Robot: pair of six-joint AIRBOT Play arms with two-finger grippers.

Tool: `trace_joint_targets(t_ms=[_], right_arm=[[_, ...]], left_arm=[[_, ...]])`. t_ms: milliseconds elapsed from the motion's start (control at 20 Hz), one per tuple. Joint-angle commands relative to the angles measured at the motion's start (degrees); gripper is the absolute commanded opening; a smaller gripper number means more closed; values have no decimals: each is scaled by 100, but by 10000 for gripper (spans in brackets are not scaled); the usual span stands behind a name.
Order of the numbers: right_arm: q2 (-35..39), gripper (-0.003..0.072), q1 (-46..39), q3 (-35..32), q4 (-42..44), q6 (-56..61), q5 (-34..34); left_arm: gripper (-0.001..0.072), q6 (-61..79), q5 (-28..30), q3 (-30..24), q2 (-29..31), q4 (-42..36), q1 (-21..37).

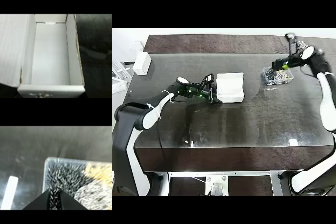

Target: Fold the box and place the chain.

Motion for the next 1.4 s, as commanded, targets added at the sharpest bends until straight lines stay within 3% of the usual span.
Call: trace_joint_targets(t_ms=[0,200,700,1050,1350], right_arm=[[673,6,9,17,-2,13,299],[1416,6,83,17,-2,-31,625],[3047,6,1010,15,-2,-313,643],[3327,7,1906,2,-4,-341,1054],[3327,7,2341,-728,42,-455,973]], left_arm=[[484,2,4,0,0,2,4],[484,2,7,0,0,2,4],[484,0,46,0,0,2,4],[484,0,44,0,0,2,4],[484,0,39,0,0,0,4]])
